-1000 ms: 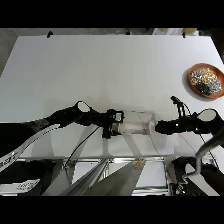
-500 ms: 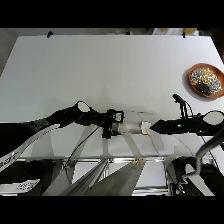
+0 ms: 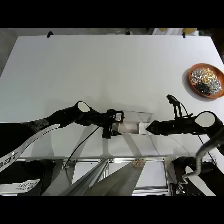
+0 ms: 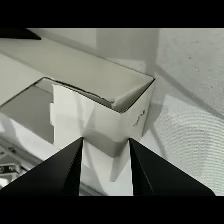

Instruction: Fold the box and place the chain.

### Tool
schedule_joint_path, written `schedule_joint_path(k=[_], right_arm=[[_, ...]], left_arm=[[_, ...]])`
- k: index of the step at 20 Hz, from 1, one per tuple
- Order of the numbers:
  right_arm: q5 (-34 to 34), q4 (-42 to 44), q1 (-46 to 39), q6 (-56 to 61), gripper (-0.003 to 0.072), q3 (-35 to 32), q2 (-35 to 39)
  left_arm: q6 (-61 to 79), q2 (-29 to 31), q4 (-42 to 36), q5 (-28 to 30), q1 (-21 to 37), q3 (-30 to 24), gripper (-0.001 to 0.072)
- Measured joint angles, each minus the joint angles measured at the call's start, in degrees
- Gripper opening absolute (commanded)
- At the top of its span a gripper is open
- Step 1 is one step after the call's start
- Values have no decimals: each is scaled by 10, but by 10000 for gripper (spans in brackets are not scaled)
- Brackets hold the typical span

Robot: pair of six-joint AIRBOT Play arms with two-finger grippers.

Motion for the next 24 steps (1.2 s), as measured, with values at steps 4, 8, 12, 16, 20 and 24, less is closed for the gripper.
schedule_joint_path(k=[4,8,12,16,20,24], right_arm=[[-20,-97,81,135,327,40,-7],[-25,-165,161,274,327,78,-43],[-26,-221,234,372,326,106,-96],[-25,-272,278,460,289,125,-139],[-27,-315,299,523,289,132,-161],[-28,-358,305,567,350,134,-167]], left_arm=[[0,0,0,0,0,0,314],[0,0,0,0,0,0,314],[1,0,1,-1,0,0,314],[0,0,1,-1,0,0,314],[-1,0,0,1,0,0,314],[-1,0,-1,1,0,0,314]])
